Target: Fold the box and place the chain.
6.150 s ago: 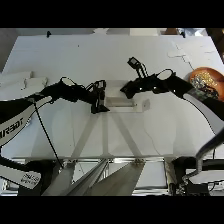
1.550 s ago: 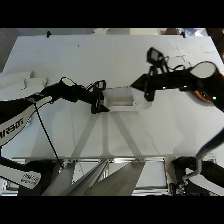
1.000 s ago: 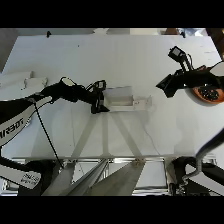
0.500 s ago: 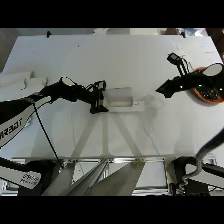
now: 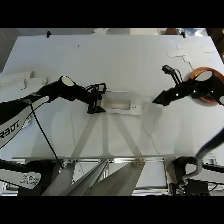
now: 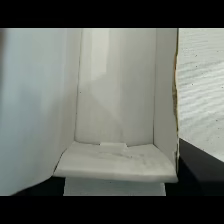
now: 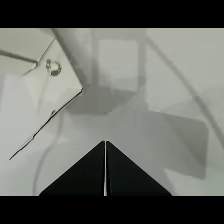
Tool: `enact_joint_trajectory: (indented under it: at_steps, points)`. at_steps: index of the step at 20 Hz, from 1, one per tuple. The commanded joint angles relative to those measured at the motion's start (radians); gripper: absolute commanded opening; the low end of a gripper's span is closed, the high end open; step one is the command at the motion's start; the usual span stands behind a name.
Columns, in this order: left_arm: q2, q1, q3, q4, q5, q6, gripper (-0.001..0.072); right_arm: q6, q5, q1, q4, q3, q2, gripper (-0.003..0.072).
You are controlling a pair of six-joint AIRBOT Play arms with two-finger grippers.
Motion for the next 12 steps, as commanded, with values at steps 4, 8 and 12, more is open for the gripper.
enact_joint_trajectory:
  at_steps: [4, 8, 12]
  points:
    - [0.001, 0.0, 0.001, 0.016, 0.032, -0.008, 0.0486, -0.003, -0.004, 0.062, 0.064, -0.066, -0.008, 0.0006]
    - [0.001, 0.0, 0.001, 0.016, 0.032, -0.013, 0.0486, 0.055, -0.151, 0.225, 0.061, -0.066, -0.01, 0.0006]
    - [0.001, 0.0, 0.001, 0.024, 0.031, -0.035, 0.0486, 0.055, -0.124, 0.266, 0.117, -0.066, -0.012, 0.0006]
